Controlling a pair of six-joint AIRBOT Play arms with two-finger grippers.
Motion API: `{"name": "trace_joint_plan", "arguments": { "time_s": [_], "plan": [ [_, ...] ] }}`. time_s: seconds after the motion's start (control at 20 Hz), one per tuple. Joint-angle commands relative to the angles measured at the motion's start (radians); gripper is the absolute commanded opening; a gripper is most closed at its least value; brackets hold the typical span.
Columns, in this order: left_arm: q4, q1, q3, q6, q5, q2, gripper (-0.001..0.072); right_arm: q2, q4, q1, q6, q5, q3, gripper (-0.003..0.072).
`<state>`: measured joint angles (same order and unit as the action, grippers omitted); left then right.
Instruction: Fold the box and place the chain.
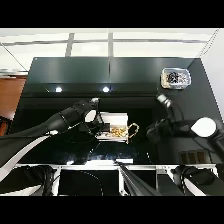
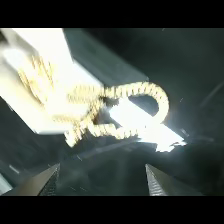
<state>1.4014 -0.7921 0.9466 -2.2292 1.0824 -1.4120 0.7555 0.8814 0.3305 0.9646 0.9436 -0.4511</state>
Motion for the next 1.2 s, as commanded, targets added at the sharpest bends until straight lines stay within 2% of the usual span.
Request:
{"name": "trace_joint_plan", "arguments": {
  "time_s": [0.0, 0.1, 0.2, 0.5, 0.8, 1.15],
  "plan": [
    [0.003, 0.001, 0.0, 0.0, -0.004, 0.0, 0.0031, -0.016, 0.006, 0.095, -0.423, -0.165, 0.142, 0.0647],
    [0.004, 0.001, 0.0, 0.001, -0.008, 0.0, 0.0031, -0.01, 0.007, 0.148, -0.671, -0.216, 0.147, 0.0646],
    [0.004, 0.001, 0.0, 0.012, -0.005, 0.0, 0.0032, 0.038, -0.047, 0.149, -0.703, -0.253, 0.145, 0.0645],
    [0.061, 0.002, 0.0, -0.005, 0.03, 0.0, 0.0029, 0.151, -0.293, 0.15, -1.073, -0.266, 0.145, 0.0645],
    [0.06, 0.001, 0.0, -0.004, 0.019, 0.0, 0.0029, 0.26, -0.33, 0.15, -1.162, -0.337, 0.079, 0.0645],
    [0.06, 0.001, 0.0, -0.004, 0.019, 0.0, 0.003, 0.356, -0.329, 0.15, -1.183, -0.322, 0.029, 0.0645]
  ]
}}
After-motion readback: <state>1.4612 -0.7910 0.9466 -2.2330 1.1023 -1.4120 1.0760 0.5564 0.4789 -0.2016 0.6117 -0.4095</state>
